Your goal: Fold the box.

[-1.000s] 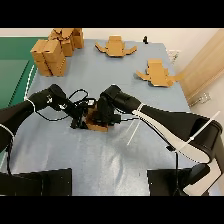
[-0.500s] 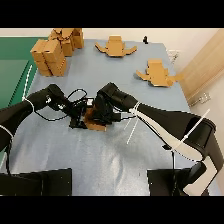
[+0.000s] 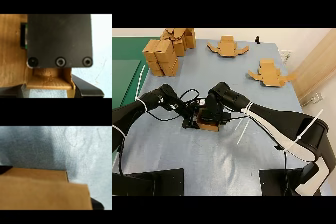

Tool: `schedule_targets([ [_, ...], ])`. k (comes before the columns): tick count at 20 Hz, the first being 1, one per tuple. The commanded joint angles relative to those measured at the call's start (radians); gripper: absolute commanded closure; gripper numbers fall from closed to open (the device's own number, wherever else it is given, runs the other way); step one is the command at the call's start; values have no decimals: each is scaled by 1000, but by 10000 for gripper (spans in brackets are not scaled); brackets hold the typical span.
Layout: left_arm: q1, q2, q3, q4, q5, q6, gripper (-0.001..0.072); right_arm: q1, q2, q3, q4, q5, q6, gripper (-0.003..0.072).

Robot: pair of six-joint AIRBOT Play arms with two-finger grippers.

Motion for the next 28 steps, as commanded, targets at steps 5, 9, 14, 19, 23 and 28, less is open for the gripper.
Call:
schedule_targets([
  [5,1,0,0,3,-2,-1,596,0,-1,-1,-39,-163,12,183],
  [9,1,0,0,3,-2,-1,596,0,-1,-1,-48,-120,28,277],
  [14,1,0,0,2,-3,-1,596,1,-2,14,-54,-104,14,680],
  [19,1,0,0,3,-2,-2,596,1,-2,21,-76,-148,11,680],
  [23,1,0,0,3,-2,-2,596,1,-10,22,-83,-148,12,680],
  [28,1,0,0,3,-2,-2,596,3,-56,61,-82,-149,11,680],
])
